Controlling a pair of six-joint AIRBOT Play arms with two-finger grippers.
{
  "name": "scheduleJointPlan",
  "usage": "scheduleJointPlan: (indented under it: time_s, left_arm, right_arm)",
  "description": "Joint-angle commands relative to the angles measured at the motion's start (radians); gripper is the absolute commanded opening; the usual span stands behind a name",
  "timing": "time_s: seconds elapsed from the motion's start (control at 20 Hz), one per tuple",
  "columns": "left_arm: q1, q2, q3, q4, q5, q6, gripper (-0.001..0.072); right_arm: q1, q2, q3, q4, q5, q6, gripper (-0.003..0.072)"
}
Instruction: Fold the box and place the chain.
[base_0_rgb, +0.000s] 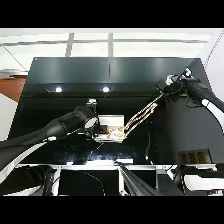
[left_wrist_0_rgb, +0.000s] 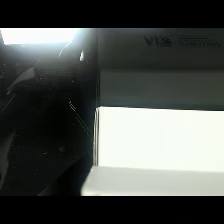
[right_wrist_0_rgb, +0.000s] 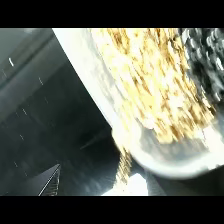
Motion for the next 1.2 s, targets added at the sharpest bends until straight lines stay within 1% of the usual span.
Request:
scheduleJointPlan:
  time_s: [0.0,0.05,0.1,0.15,0.4,0.55,0.65,0.8,0.9,1.05,1.15]
  left_arm:
    - [0.000,0.000,0.000,0.001,-0.008,0.000,0.0031]
    - [0.000,0.000,0.000,0.001,-0.008,0.000,0.0031]
    - [0.000,0.000,0.000,0.001,-0.008,0.000,0.0031]
    - [0.000,0.000,0.000,0.000,-0.008,0.000,0.0031]
    - [0.000,0.000,0.000,0.001,-0.008,0.000,0.0031]
    - [0.000,0.000,0.000,0.001,-0.008,0.001,0.0031]
    - [0.000,0.000,0.000,0.001,-0.006,0.001,0.0031]
    - [0.000,0.000,0.000,0.001,-0.008,0.001,0.0031]
    - [0.000,0.000,0.000,0.001,-0.008,0.001,0.0031]
    - [0.000,0.000,0.000,0.001,-0.007,0.001,0.0031]
    - [0.000,0.000,0.000,0.001,-0.008,0.001,0.0031]
  right_arm:
    - [-0.003,-0.042,0.027,-0.063,-0.039,0.081,0.0568]
    - [-0.005,-0.045,0.027,-0.071,-0.047,0.082,0.0530]
    - [-0.005,-0.043,0.030,-0.074,-0.055,0.069,0.0227]
    - [-0.002,-0.043,0.037,-0.072,-0.066,0.038,0.0027]
    - [0.003,-0.008,0.085,-0.022,-0.137,-0.114,0.0030]
    - [0.003,0.088,0.087,0.004,-0.149,-0.259,0.0029]
    - [0.003,0.190,0.096,0.024,-0.171,-0.370,0.0029]
    - [0.003,0.367,0.174,0.139,-0.267,-0.609,0.0028]
    - [0.003,0.470,0.250,0.240,-0.364,-0.744,0.0028]
    - [0.003,0.573,0.356,0.359,-0.512,-0.850,0.0028]
    - [0.003,0.620,0.391,0.453,-0.599,-0.895,0.0028]
